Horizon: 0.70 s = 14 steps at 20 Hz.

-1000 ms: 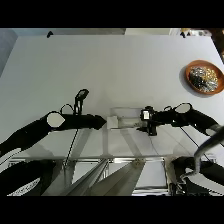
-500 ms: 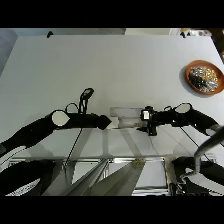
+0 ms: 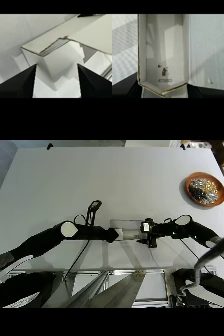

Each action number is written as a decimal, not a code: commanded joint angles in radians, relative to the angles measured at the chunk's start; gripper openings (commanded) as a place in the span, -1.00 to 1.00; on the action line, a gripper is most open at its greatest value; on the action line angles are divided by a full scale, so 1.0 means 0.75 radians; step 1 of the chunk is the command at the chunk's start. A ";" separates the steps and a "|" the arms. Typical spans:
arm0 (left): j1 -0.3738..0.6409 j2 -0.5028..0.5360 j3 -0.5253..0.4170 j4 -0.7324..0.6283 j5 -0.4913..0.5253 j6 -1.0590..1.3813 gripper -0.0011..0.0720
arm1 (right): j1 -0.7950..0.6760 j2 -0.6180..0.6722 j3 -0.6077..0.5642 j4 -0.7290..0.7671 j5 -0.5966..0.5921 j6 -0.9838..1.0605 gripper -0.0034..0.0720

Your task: Fold the box and place the chain.

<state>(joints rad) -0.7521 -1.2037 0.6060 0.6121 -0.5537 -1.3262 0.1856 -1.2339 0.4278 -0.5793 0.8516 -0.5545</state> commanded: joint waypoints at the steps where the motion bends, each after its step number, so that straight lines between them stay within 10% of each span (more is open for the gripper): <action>1: -0.019 -0.041 0.039 0.117 -0.009 -0.156 0.59 | 0.001 -0.001 0.000 0.001 0.001 0.001 0.15; 14: -0.073 -0.203 0.294 0.498 -0.276 -0.540 0.62 | 0.001 -0.001 0.000 0.001 0.001 0.000 0.15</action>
<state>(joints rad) -0.7906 -1.3144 0.7780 0.9428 -0.7128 -1.6882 0.1856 -1.2339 0.4278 -0.5793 0.8520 -0.5549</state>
